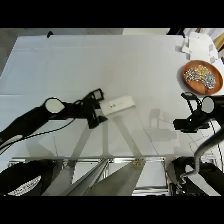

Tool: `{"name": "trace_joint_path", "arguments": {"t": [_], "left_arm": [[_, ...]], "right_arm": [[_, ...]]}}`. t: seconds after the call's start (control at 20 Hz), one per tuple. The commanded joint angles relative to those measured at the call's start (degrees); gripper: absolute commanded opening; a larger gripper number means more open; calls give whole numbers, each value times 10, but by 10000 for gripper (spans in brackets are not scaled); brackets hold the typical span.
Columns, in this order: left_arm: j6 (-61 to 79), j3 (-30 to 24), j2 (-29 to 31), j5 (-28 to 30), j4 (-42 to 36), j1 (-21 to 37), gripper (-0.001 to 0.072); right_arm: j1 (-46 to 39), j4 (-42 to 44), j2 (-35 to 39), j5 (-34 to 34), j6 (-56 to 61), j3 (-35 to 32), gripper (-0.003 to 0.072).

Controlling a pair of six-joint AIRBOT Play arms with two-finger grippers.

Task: Fold the box and place the chain.

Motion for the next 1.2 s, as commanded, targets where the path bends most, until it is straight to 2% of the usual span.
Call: {"name": "trace_joint_path", "arguments": {"t": [0.0, 0.2, 0.35, 0.45, 0.75, 0.85, 1.1, 1.15], "left_arm": [[-257, 0, 82, 24, 171, 111, -1], [-393, 0, 136, 14, 271, 259, -2], [-539, 0, 135, 11, 371, 355, -1], [-573, -5, 123, 6, 402, 397, -1], [-572, -16, 74, -19, 429, 411, 12], [-572, -16, 62, -35, 429, 410, 95], [-570, -22, 30, -58, 437, 411, 117], [-570, -23, 23, -63, 437, 410, 213]], "right_arm": [[0, 0, 0, 0, 0, 0, 17], [0, 0, 0, 0, 0, 0, 17], [0, 0, 0, 0, 0, 0, 17], [0, 0, 0, 0, 0, 0, 17], [0, 0, 0, 2, 0, 0, 17], [0, 0, 0, 2, 0, 0, 17], [0, 0, 0, 2, 0, 0, 17], [0, 0, 0, 2, 0, 0, 17]]}}
